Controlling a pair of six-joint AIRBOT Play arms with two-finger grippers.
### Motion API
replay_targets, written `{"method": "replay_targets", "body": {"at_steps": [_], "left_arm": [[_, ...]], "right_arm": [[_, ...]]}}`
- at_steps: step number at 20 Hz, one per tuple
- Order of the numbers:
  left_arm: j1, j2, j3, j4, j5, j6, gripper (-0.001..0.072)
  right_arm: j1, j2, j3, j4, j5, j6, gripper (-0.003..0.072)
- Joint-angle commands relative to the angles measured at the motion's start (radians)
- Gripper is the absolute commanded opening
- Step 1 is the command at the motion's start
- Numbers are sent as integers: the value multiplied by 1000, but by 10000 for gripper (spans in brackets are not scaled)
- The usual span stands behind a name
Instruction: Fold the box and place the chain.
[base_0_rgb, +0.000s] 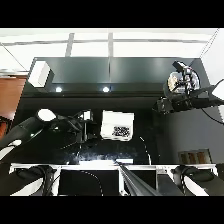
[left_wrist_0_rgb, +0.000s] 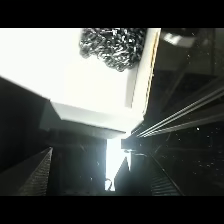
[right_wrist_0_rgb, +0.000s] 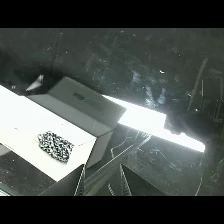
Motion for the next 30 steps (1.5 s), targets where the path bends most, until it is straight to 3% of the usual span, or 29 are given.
{"method": "replay_targets", "body": {"at_steps": [1, 8, 11, 24, 30], "left_arm": [[-14, -83, 33, -3, -16, 85, 715], [-30, -89, 35, -127, 3, 119, 714], [-47, -90, 35, -130, 31, 113, 715], [-82, -90, 37, -105, 1, 123, 714], [-133, -90, 37, -103, 44, 111, 687]], "right_arm": [[0, 1, 0, 0, 0, 0, 287], [0, 1, -1, 0, -13, 0, 287], [0, 0, -1, 0, -13, 0, 248], [0, 0, -1, 0, -31, 0, 249], [0, 0, -1, 0, -30, 0, 248]]}}
